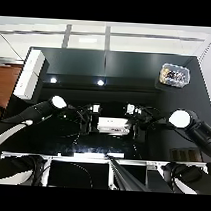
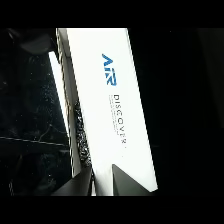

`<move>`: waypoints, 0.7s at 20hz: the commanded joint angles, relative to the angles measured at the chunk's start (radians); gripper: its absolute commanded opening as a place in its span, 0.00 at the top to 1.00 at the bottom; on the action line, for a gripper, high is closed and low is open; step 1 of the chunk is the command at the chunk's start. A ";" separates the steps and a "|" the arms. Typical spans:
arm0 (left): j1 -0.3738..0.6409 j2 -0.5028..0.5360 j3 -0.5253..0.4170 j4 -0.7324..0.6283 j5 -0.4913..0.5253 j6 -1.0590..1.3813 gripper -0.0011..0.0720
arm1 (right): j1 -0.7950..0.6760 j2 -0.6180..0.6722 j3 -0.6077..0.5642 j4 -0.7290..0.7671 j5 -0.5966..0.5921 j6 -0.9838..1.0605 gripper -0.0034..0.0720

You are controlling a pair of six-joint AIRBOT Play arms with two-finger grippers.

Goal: Fold the box and place the chain.

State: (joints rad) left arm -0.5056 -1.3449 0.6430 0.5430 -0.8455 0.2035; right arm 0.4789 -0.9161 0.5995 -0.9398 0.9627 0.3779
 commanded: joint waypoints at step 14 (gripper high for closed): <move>0.000 -0.001 0.000 0.000 0.000 0.002 0.33 | 0.015 -0.023 -0.003 0.001 0.020 0.034 0.68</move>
State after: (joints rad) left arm -0.5056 -1.3449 0.6430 0.5434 -0.8455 0.2066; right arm 0.4843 -0.9295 0.5972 -0.9382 0.9764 0.4080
